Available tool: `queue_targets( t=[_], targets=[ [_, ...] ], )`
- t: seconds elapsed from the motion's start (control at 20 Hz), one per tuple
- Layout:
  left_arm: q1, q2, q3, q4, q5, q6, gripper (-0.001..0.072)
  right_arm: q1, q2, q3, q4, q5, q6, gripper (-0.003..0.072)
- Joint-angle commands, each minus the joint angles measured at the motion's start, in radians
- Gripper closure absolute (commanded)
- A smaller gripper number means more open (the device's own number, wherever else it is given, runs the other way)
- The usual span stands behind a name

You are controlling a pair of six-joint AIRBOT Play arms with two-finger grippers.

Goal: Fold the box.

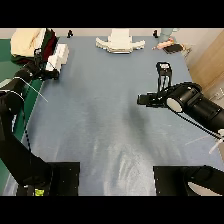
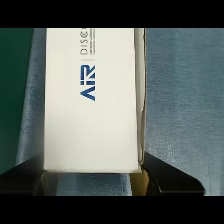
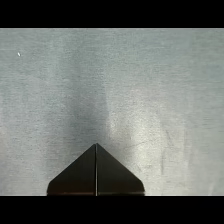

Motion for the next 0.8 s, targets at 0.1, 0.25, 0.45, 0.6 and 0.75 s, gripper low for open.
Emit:
queue_targets(
  t=[0.1, 0.25, 0.45, 0.6, 0.75],
  targets=[
    [-0.002, -0.003, 0.004, 0.0, -0.007, 0.0, 0.0285, 0.0, 0.0, 0.0, 0.005, -0.002, 0.0, 0.0684],
    [0.0, -0.006, 0.003, 0.003, -0.045, 0.0, 0.0286, 0.0, 0.0, 0.0, 0.005, -0.002, 0.0, 0.0684],
    [0.0, -0.021, 0.003, 0.058, -0.095, 0.0, 0.0284, 0.0, 0.0, 0.0, 0.005, -0.002, 0.0, 0.0684],
    [0.0, -0.023, 0.003, 0.076, -0.103, 0.0, 0.0282, 0.0, 0.0, 0.0, 0.005, -0.002, 0.0, 0.0684],
    [0.0, -0.023, 0.003, 0.076, -0.104, -0.001, 0.0019, 0.0, 0.0, 0.0, 0.005, -0.002, 0.0, 0.0684]
  ],
)
